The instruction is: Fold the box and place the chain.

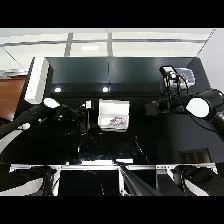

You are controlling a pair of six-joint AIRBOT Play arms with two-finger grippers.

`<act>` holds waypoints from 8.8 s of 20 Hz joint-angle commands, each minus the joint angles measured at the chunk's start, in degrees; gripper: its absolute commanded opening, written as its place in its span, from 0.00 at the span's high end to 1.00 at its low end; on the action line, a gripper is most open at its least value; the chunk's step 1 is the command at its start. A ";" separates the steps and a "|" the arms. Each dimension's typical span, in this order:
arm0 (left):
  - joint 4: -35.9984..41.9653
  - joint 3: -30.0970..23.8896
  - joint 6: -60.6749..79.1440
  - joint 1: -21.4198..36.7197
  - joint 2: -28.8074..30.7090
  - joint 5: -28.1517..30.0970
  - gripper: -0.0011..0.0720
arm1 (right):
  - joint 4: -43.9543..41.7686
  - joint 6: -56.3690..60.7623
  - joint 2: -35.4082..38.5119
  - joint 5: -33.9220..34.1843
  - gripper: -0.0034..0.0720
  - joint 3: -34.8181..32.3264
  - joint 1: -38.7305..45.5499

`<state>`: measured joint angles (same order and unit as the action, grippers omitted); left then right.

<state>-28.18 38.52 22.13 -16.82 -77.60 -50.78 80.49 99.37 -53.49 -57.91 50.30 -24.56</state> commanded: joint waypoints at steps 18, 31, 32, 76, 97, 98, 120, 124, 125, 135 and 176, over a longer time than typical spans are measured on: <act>-1.36 0.15 -0.83 -3.91 -0.24 2.80 0.32 | -23.43 -22.38 -18.88 17.27 0.16 2.51 -0.76; -1.38 0.15 -0.83 -3.91 -0.24 2.80 0.32 | -23.12 -64.24 -12.83 1.14 0.16 2.34 -1.84; -1.38 0.15 -0.83 -3.91 -0.24 2.80 0.32 | -23.34 -65.79 -13.05 1.11 0.16 2.34 -1.90; -1.38 0.15 -0.83 -3.91 -0.24 2.80 0.32 | -29.64 -78.42 -18.32 2.12 0.62 2.32 -3.08; -1.38 0.15 -0.83 -3.91 -0.24 2.80 0.32 | -29.68 -78.36 -19.34 -0.44 0.61 1.64 -3.08; -1.38 0.15 -0.83 -3.91 -0.24 2.80 0.32 | -29.68 -78.36 -19.58 -0.44 0.61 1.64 -3.08; -1.36 0.15 -0.83 -3.91 -0.24 2.80 0.32 | -60.19 -31.65 -16.35 3.13 0.95 -7.61 1.22; -1.36 0.15 -0.83 -3.91 -0.24 2.80 0.32 | -58.82 -31.65 -21.49 3.21 0.95 -7.61 1.22; -1.36 0.15 -0.83 -3.89 -0.24 2.80 0.32 | -58.82 -31.63 -22.47 3.37 0.95 -7.61 1.22; -1.09 0.15 -0.87 -3.89 -0.22 2.78 0.32 | -55.78 -31.45 -24.35 5.90 0.95 -7.67 1.22; 7.67 10.27 -15.43 -15.08 -5.25 5.66 0.01 | -19.32 -16.72 0.83 -13.51 0.94 -1.42 21.22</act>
<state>-20.03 48.73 7.11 -31.86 -82.70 -45.58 61.10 82.63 -52.71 -71.66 48.88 -3.38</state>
